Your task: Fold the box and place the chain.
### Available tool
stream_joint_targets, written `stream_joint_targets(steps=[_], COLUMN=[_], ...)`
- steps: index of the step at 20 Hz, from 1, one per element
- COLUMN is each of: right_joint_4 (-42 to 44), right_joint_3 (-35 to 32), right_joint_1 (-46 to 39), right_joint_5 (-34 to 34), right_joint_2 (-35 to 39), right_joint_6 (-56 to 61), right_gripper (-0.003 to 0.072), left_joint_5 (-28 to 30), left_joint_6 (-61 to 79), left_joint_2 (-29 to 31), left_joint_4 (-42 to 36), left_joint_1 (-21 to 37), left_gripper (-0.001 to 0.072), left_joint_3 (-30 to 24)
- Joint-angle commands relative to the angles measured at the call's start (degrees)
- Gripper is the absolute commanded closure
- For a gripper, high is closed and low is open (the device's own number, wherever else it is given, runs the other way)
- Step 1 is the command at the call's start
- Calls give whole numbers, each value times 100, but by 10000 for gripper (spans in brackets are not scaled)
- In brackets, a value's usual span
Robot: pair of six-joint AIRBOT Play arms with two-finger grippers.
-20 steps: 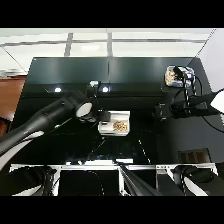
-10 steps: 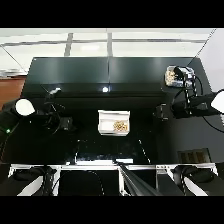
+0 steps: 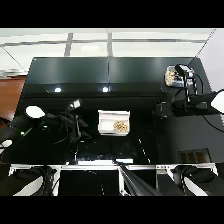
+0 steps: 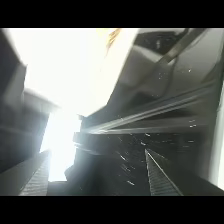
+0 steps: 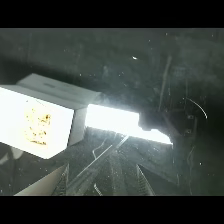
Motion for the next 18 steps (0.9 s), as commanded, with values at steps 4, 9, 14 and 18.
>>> stream_joint_targets(steps=[4, 9, 14, 18], right_joint_4=[17, 37, 37, 39], right_joint_3=[-2, -2, -2, -37], right_joint_1=[-4, -4, -4, -4], right_joint_5=[-203, -254, -365, -455], right_joint_2=[4, 4, 2, -2], right_joint_6=[2, 2, 0, 0], right_gripper=[195, 195, 196, 195], left_joint_5=[699, 651, 658, 658], left_joint_6=[1818, 1818, 1884, 2120], left_joint_2=[-743, -1320, -1443, -1469], left_joint_4=[-297, -299, -470, -503], left_joint_1=[-601, -584, -590, -640], left_gripper=[-7, -8, -8, -7], left_joint_3=[415, 776, 852, 857])
